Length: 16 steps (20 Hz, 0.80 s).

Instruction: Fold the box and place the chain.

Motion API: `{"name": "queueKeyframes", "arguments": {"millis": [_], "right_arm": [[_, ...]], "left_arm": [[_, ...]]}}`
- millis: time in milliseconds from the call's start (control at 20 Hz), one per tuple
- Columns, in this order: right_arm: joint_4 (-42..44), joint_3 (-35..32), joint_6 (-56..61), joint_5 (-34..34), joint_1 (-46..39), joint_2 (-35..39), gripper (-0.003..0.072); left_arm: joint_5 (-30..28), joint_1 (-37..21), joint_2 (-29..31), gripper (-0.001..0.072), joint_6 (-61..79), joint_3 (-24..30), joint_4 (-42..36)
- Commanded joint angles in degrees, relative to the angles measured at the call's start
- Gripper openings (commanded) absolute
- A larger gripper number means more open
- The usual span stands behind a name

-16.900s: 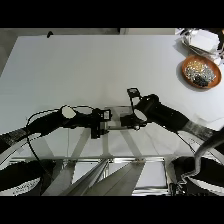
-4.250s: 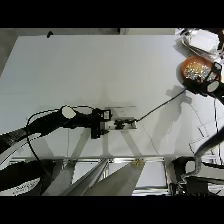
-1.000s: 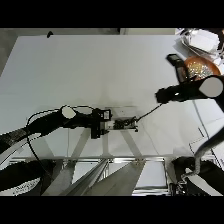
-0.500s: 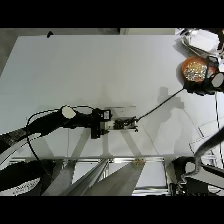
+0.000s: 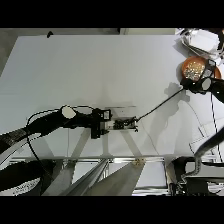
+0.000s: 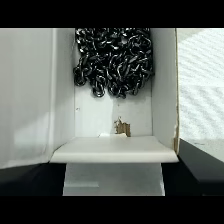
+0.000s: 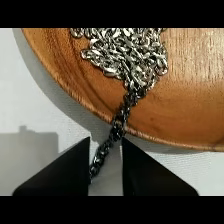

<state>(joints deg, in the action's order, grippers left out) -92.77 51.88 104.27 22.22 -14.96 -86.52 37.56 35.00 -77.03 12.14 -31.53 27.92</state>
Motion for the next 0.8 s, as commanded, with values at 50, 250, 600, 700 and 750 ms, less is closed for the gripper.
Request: {"name": "queueKeyframes", "arguments": {"millis": [50,250,600,700,750], "right_arm": [[0.07,0.02,0.94,-3.80,-0.04,-2.67,0.0127],[0.20,0.02,0.13,-3.41,1.57,0.07,0.0017],[0.28,0.02,-13.35,11.17,11.37,21.53,0.0017],[0.46,0.02,-13.79,16.79,15.13,28.50,0.0016],[1.31,0.02,-14.88,19.30,17.11,31.95,0.0016]], "left_arm": [[0.00,0.04,0.00,0.0137,0.02,-0.02,0.00],[0.00,0.04,0.00,0.0137,0.02,-0.02,0.00],[-0.02,0.04,0.00,0.0137,0.02,-0.02,0.00],[0.00,0.04,0.00,0.0137,0.02,-0.02,0.00],[0.00,0.04,0.00,0.0137,0.02,-0.02,0.00]]}}
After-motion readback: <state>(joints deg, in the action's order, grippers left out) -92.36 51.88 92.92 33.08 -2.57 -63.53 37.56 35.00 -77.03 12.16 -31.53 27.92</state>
